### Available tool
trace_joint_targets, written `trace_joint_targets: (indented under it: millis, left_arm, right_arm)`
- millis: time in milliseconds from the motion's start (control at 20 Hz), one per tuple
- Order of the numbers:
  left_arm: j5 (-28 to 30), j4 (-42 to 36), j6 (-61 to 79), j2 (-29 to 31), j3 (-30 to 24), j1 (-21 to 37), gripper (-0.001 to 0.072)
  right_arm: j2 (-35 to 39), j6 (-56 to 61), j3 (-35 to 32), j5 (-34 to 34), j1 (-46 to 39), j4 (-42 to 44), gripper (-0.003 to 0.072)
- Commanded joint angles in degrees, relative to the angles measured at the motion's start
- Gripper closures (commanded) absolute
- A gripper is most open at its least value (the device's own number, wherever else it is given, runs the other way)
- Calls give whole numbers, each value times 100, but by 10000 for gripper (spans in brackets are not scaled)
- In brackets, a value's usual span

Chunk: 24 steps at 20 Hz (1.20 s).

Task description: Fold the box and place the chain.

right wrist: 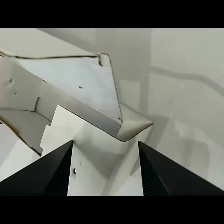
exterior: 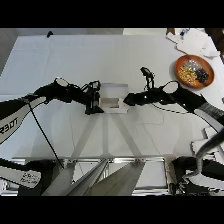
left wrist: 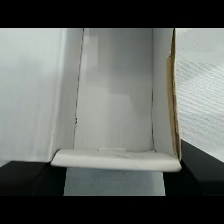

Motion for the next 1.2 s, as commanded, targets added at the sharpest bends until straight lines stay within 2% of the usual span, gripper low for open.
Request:
trace_joint_targets:
  millis: [0,400,700,1150]
  left_arm:
    - [2,2,2,0,2,-2,318]
    - [0,2,2,0,2,-2,318]
    - [0,2,2,0,2,-2,318]
    - [2,2,2,0,2,-2,318]
  right_arm:
    - [-4,472,0,-258,7,-476,228]
    - [-17,592,0,-640,9,-492,229]
    - [-46,592,0,-879,367,-673,228]
    - [-26,586,0,-874,400,-616,228]
